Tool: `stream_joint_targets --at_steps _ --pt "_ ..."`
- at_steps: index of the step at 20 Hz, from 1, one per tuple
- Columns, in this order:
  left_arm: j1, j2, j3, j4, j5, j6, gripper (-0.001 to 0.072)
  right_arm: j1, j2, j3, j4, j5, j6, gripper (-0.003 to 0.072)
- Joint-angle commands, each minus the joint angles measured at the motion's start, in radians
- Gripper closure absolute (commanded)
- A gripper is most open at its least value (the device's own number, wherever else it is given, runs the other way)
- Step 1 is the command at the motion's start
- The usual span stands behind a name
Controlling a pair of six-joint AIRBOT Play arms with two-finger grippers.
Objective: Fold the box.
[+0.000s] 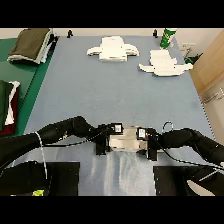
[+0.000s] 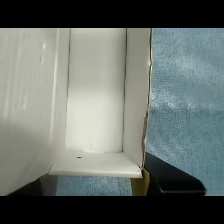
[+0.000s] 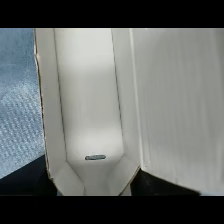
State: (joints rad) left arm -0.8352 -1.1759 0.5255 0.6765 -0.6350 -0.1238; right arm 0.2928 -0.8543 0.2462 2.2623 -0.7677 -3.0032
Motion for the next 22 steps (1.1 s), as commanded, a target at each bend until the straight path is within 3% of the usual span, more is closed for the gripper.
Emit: stream_joint_targets --at_steps 1,11,12,14,19,22 --pt "0.000 0.000 -0.001 0.001 -0.001 0.001 0.0117 0.000 0.000 0.000 0.001 0.011 0.000 0.0167" --pt "0.000 0.000 -0.001 0.001 -0.001 0.003 0.0117 0.000 0.000 -0.001 0.001 -0.002 0.002 0.0167" --pt "0.000 0.000 -0.001 0.001 -0.001 0.003 0.0117 0.000 0.000 0.000 0.000 -0.002 0.003 0.0155" --pt "0.000 0.000 -0.001 0.001 -0.001 0.003 0.0117 0.000 0.000 0.000 0.000 0.001 0.045 -0.0032" --pt "0.000 0.000 -0.001 0.001 -0.001 0.003 0.0117 0.000 0.046 0.000 -0.016 -0.001 0.135 -0.0033" --pt "0.000 0.000 -0.001 0.001 -0.001 0.003 0.0117 0.000 0.109 0.000 -0.138 -0.033 0.240 -0.0033"
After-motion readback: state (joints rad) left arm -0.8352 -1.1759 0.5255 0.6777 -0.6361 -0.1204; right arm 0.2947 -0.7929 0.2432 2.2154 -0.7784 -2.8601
